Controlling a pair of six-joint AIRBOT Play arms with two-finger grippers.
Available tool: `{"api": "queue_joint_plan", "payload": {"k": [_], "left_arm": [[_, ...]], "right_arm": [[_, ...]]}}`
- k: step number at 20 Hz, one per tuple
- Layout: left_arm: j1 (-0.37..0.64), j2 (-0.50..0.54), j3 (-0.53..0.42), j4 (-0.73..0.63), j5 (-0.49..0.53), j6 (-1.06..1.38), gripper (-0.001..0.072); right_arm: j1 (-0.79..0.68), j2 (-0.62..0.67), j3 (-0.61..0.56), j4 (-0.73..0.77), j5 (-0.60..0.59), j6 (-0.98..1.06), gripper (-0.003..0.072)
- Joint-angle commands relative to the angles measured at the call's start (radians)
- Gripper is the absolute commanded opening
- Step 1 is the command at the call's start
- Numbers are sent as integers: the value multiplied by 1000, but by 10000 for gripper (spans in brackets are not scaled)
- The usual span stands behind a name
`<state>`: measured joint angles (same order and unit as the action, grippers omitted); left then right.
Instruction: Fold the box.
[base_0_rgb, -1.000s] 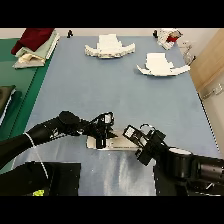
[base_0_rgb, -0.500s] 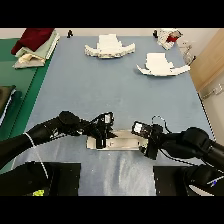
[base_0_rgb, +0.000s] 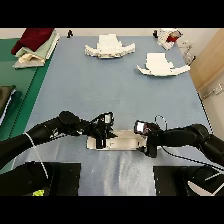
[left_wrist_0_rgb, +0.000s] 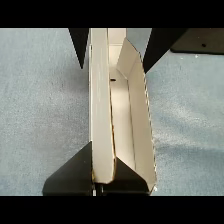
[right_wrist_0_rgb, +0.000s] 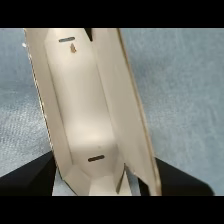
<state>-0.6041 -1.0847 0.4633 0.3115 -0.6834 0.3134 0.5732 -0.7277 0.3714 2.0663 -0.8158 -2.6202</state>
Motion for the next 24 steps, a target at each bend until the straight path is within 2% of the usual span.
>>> {"api": "queue_joint_plan", "payload": {"k": [1, 8, 10, 15, 24], "left_arm": [[0, 0, 0, 0, 1, 0, 14], [0, 0, 0, 0, 0, 0, 14], [0, 0, 0, 0, 0, 0, 14], [0, 0, 0, 0, 0, 0, 14], [0, 0, 0, 0, 0, 0, 14]], "right_arm": [[-8, -17, 1, 34, -43, 0, 720], [-8, -17, 2, 20, -60, 31, 716], [-8, -19, 2, 19, -25, 22, 709], [-8, -55, -22, 29, -11, -209, 706], [-8, -126, -30, 40, 45, -250, 707]]}}
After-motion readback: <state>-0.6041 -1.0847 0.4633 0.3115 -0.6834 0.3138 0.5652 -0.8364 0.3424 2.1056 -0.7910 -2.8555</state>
